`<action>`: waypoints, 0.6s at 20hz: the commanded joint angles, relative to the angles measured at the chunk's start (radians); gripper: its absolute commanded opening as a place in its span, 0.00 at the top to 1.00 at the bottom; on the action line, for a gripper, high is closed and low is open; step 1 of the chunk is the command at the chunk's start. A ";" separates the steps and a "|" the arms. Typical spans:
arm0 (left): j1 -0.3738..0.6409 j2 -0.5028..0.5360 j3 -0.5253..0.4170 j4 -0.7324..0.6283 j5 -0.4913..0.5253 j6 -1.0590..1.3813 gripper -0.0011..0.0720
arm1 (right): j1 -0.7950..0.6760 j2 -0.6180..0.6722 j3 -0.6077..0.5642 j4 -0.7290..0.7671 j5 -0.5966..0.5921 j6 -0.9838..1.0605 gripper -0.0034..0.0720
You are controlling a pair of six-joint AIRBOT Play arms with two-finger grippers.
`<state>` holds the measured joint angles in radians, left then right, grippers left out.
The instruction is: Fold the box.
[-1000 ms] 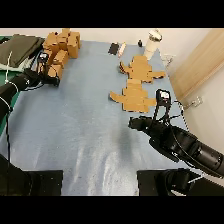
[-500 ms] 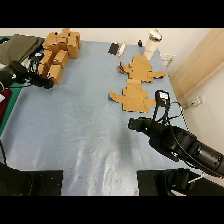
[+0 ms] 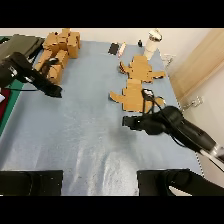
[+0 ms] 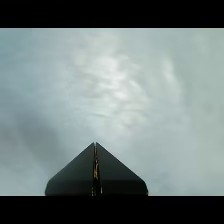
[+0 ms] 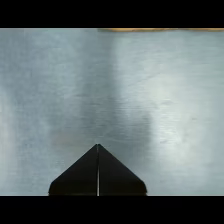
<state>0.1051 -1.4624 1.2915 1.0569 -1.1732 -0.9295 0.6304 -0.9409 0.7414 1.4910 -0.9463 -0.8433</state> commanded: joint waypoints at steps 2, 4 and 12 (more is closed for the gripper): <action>-0.245 0.198 -0.187 0.049 0.013 -0.142 0.98 | -0.067 -0.242 0.143 0.266 0.000 -0.315 0.95; -0.338 0.280 -0.280 0.048 0.058 -0.203 0.98 | -0.047 -0.305 0.178 0.290 0.003 -0.338 0.95; -0.473 0.334 -0.369 0.039 0.029 -0.249 0.97 | -0.030 -0.336 0.183 0.320 -0.074 -0.336 0.95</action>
